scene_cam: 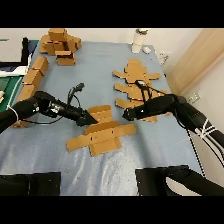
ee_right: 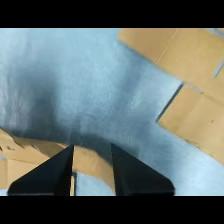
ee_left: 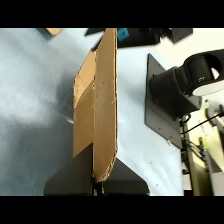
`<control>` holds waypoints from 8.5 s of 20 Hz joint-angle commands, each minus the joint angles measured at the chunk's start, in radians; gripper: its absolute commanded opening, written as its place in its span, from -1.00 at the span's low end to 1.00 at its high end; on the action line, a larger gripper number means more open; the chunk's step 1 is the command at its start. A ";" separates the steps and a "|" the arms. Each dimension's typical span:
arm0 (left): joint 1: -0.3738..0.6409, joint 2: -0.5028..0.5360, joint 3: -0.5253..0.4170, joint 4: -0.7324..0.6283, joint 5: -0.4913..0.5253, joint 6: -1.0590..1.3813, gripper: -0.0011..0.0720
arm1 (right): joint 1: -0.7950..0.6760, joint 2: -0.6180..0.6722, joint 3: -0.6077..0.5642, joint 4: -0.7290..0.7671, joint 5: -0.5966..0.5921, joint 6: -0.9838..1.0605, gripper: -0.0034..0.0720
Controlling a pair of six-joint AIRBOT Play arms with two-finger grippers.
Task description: Fold the box.
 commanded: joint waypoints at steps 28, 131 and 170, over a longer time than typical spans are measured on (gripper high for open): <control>-0.134 -0.115 0.078 0.039 0.018 0.162 -0.94 | -0.014 -0.094 0.038 0.013 0.018 0.040 -0.53; -0.222 0.023 -0.105 -0.027 0.228 0.318 -0.94 | 0.907 0.337 -0.375 -0.755 0.132 0.246 0.49; -0.222 0.023 -0.105 -0.027 0.228 0.317 -0.94 | 0.127 0.118 -0.322 0.233 0.022 -1.183 0.99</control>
